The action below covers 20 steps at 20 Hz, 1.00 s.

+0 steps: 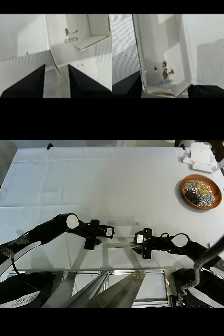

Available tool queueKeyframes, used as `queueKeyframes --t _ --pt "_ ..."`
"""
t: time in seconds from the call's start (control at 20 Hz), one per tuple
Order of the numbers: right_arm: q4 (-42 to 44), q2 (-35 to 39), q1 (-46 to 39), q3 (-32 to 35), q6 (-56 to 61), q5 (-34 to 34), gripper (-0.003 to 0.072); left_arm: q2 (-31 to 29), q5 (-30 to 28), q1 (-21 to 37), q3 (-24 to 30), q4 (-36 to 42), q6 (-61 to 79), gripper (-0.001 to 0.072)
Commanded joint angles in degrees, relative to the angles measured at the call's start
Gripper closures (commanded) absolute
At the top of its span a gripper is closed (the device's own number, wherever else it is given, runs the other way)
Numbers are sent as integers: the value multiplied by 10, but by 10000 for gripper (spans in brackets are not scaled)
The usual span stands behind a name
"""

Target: Fold the box and place the chain.

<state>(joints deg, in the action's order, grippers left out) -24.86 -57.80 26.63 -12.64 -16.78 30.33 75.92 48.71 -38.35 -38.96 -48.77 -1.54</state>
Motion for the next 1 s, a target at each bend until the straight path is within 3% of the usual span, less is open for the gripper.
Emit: queueKeyframes --t 0.0,0.65,0.7,0.75,0.8,0.95 --pt "-4 1 0 0 -2 4 279 -19 -5 5 0 -23 7 379" --pt "-4 1 0 -1 -2 5 279 -28 12 19 0 -27 0 402" --pt "-4 1 0 -1 -2 5 279 -28 12 15 0 -14 0 473" --pt "-4 1 0 -1 -2 5 279 -28 11 11 0 -3 1 598" --pt "-4 1 0 -1 -2 5 279 -28 9 7 0 4 2 640" --pt "-4 1 0 -1 -2 5 279 -24 3 -4 0 16 2 642"
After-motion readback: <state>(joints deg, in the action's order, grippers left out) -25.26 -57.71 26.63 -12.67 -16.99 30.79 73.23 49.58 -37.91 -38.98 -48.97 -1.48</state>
